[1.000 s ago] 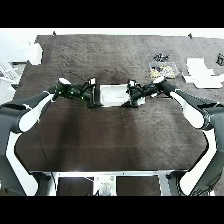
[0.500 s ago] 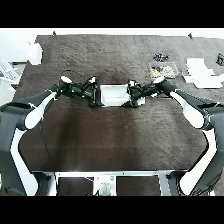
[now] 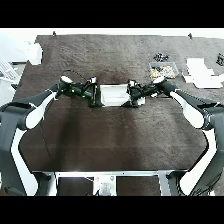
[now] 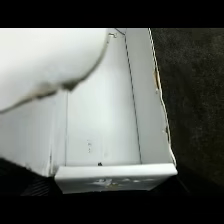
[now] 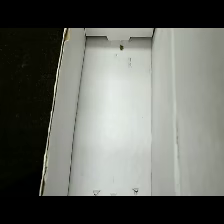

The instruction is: Fold the box and place the chain.

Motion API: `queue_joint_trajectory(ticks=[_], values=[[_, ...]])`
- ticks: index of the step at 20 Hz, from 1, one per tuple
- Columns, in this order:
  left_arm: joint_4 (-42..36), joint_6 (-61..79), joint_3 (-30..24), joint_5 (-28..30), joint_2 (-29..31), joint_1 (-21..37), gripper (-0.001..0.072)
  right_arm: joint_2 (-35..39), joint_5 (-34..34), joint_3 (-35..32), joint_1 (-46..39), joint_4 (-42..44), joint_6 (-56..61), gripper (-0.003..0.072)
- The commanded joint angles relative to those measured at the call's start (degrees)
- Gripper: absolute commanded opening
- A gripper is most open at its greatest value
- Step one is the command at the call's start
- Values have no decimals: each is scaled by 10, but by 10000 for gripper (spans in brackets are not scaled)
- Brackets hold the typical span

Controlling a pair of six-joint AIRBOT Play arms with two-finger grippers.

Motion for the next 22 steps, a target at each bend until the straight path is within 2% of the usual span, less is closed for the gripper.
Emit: queue_joint_trajectory(ticks=[1, 22], values=[[1, 3, 1, -1, 0, 0, 715, 0, 0, 0, 0, 0, 0, 591], [-12, 11, 1, 40, -9, -14, 706, 0, 0, 0, 0, 0, 0, 591]])
